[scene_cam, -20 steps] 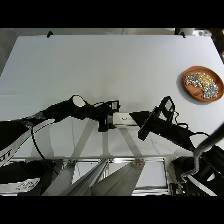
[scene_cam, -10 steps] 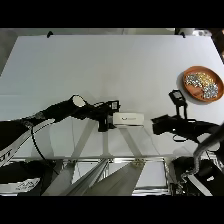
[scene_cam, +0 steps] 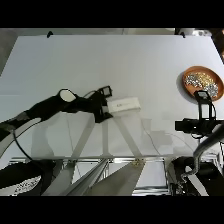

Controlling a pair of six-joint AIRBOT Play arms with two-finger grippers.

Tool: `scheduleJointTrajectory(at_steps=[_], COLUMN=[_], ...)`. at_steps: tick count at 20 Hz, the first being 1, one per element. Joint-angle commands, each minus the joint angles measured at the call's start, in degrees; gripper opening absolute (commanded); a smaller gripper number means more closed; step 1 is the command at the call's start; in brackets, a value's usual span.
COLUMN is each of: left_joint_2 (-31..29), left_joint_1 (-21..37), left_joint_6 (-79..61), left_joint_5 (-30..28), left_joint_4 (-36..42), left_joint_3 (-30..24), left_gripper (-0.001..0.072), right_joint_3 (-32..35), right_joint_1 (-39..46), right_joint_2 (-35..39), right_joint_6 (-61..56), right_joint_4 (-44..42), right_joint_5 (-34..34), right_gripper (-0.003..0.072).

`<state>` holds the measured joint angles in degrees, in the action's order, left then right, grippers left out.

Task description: Fold the box and place the chain.

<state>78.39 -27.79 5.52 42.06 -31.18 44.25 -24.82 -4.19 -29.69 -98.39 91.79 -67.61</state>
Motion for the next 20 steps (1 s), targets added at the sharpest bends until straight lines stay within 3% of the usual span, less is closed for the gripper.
scheduleJointTrajectory(at_steps=[1, 4, 7, 10, 13, 14, 15, 18, 20], left_joint_2=[-7.08, -12.52, -12.61, -9.62, -7.06, -6.88, -6.86, -6.86, -7.41], left_joint_1=[10.51, 24.41, 35.87, 41.40, 42.12, 42.14, 42.14, 42.14, 42.14], left_joint_6=[20.85, 36.41, 46.31, 53.33, 57.72, 57.72, 57.70, 57.68, 57.72], left_joint_5=[-3.34, -3.08, -3.04, 2.16, 6.27, 6.82, 7.19, 8.41, 10.43], left_joint_4=[-14.99, -27.82, -30.93, -41.16, -48.63, -48.48, -48.39, -48.83, -48.78], left_joint_3=[0.02, 0.02, 0.02, 0.02, 0.02, 0.02, 0.02, 0.02, 0.04], left_gripper=[0.0003, 0.0003, 0.0003, 0.0003, 0.0019, 0.0074, 0.0236, 0.0578, 0.0705], right_joint_3=[-0.11, -0.11, -0.13, -0.11, -0.11, -0.11, -0.13, -0.11, -0.11], right_joint_1=[0.74, 0.74, 0.74, 0.74, 0.74, 0.74, 0.74, 0.74, 0.74], right_joint_2=[0.04, 0.04, 0.04, 0.04, 0.04, 0.04, 0.04, 0.04, 0.04], right_joint_6=[-0.31, -0.31, -0.31, -0.31, -0.31, -0.31, -0.31, -0.31, -0.31], right_joint_4=[0.92, 0.92, 0.92, 0.92, 0.92, 0.92, 0.92, 0.92, 0.92], right_joint_5=[-0.33, -0.33, -0.33, -0.35, -0.33, -0.33, -0.33, -0.35, -0.35], right_gripper=[0.0021, 0.0021, 0.0021, 0.0021, 0.0021, 0.0021, 0.0021, 0.0021, 0.0021])
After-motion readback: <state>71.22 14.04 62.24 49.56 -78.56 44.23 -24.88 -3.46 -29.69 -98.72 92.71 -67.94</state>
